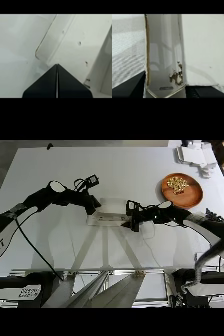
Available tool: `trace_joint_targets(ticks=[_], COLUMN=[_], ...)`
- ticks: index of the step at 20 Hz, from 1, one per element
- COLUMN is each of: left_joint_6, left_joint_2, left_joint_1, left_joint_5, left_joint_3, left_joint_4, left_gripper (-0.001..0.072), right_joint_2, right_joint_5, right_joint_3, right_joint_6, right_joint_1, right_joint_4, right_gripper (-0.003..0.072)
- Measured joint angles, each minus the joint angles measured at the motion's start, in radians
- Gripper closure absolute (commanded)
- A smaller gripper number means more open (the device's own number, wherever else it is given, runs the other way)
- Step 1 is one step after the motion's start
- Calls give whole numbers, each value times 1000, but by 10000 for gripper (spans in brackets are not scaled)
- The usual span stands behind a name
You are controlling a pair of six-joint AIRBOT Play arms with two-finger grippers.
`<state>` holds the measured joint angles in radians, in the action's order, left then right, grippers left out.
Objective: Fold the box and place the chain.
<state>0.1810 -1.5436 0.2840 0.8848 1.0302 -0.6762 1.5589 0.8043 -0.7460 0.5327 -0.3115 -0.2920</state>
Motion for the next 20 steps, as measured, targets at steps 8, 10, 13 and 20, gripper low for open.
trace_joint_targets(ticks=[8, 10, 13, 20], left_joint_6=[8, 42, 105, 254], left_joint_2=[92, 93, 77, 21], left_joint_1=[-50, -38, -15, 24], left_joint_5=[225, 222, 196, 179], left_joint_3=[0, 0, -1, -6], left_joint_4=[-169, -252, -391, -636], left_gripper=[707, 707, 707, 704], right_joint_2=[0, 0, 0, 0], right_joint_5=[0, 0, 0, 0], right_joint_3=[0, 0, 0, 0], right_joint_6=[0, 0, 0, 0], right_joint_1=[0, 0, 0, 0], right_joint_4=[0, 0, 0, 0], right_gripper=[292, 292, 292, 292])
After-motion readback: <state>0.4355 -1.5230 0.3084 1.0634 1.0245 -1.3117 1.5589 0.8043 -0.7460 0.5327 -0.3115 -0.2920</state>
